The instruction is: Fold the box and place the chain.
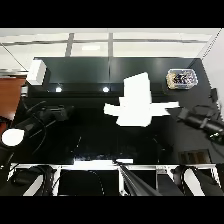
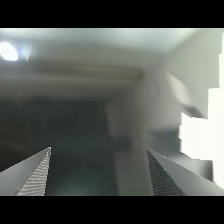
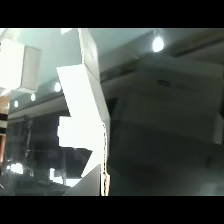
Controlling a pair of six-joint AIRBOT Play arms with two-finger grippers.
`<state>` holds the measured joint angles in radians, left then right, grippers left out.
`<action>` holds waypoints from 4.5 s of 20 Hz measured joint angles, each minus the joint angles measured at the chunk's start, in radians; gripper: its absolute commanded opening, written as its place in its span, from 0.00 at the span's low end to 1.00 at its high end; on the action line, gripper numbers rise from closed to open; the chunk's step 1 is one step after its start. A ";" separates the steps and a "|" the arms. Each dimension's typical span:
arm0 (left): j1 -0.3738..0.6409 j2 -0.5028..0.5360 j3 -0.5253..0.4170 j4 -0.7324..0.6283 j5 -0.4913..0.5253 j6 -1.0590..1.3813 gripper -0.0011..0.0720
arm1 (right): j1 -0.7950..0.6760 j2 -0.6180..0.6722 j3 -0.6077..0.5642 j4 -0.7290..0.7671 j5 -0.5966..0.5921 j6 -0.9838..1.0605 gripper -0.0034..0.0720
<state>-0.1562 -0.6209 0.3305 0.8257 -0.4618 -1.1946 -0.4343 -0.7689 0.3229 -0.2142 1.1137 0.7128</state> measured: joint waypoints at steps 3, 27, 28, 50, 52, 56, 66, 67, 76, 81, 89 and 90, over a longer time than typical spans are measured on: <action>-0.053 -0.120 0.047 -0.111 -0.108 0.075 0.97 | 0.198 0.061 -0.075 0.058 -0.129 0.001 0.06; -0.059 -1.025 0.595 -0.428 -0.896 0.703 0.62 | 0.578 0.097 -0.119 -0.016 -0.337 0.036 0.07; -0.061 -1.033 0.614 -0.392 -0.912 0.727 0.53 | 0.578 0.097 -0.119 -0.032 -0.329 0.051 0.07; -0.209 -0.797 0.657 -0.090 -0.724 0.894 0.05 | 0.578 0.097 0.238 -0.863 -0.326 0.217 0.90; -0.261 -0.772 0.647 -0.035 -0.637 0.941 0.05 | 0.579 0.093 0.247 -0.860 -0.325 0.212 0.99; -0.329 -0.778 0.639 0.024 -0.515 1.021 0.05 | 0.579 0.042 0.226 -0.873 -0.314 0.119 0.98; -0.360 -0.808 0.637 0.047 -0.451 1.066 0.05 | 0.613 -0.100 0.156 -0.687 -0.207 -0.449 0.97; -0.360 -0.808 0.637 0.048 -0.449 1.067 0.05 | 0.636 -0.112 0.149 -0.676 -0.206 -0.477 0.97; -0.360 -0.809 0.637 0.052 -0.462 1.068 0.05 | 0.797 -0.211 0.114 -0.674 -0.267 -0.565 0.97; -0.360 -0.809 0.637 0.052 -0.465 1.068 0.05 | 0.827 -0.224 0.106 -0.645 -0.313 -0.575 0.97; -0.361 -0.809 0.637 0.052 -0.465 1.069 0.05 | 0.836 -0.229 0.106 -0.544 -0.376 -0.624 0.97; -0.361 -0.809 0.637 0.052 -0.465 1.069 0.05 | 0.836 -0.229 0.109 -0.538 -0.374 -0.628 0.97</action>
<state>-0.5171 -1.4300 0.9672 0.8776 -0.9272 -0.1261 0.4015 -0.9981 0.4316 -0.7525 0.7399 0.0853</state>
